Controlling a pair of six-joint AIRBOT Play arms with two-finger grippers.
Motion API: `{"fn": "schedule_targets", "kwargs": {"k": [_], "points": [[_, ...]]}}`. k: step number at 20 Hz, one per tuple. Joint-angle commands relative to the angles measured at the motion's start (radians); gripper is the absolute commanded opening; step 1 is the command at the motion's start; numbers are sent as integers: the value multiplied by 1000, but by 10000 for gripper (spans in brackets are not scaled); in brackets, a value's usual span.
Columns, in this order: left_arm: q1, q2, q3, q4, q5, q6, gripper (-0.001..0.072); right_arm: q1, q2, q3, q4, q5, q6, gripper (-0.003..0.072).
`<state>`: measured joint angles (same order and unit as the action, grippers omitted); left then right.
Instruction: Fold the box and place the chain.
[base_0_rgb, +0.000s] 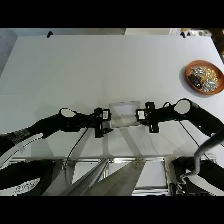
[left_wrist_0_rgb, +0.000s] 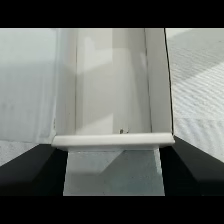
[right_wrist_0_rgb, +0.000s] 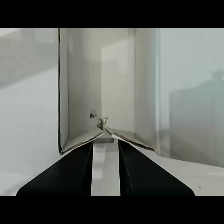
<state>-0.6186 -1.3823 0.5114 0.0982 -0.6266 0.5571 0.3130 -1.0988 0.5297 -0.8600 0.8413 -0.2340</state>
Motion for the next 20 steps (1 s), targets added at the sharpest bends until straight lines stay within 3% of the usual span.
{"fn": "schedule_targets", "kwargs": {"k": [1,3,6,9,10,11,12,15,17,18,20], "points": [[0,0,0,0,1,0,136,19,-1,-12,38,-21,-3,185],[0,0,0,0,1,0,136,19,-1,-12,62,-28,-3,209],[0,0,0,0,1,0,136,19,-1,-19,100,-45,-3,402],[0,0,0,0,1,0,136,19,-1,-32,99,-50,-3,421],[0,0,0,0,1,0,136,19,-1,-36,98,-49,-3,455],[0,0,0,0,1,0,136,19,-1,-40,98,-49,-3,534],[0,0,0,0,0,0,136,18,-1,-42,97,-50,-3,556],[0,0,0,0,1,0,136,-5,2,-42,97,-48,16,554],[0,0,0,0,1,0,136,-31,33,-42,88,-46,103,484],[0,0,0,0,1,0,136,-48,59,-42,76,-42,148,403],[0,0,0,0,1,0,136,-100,133,-42,93,-24,251,374]]}}
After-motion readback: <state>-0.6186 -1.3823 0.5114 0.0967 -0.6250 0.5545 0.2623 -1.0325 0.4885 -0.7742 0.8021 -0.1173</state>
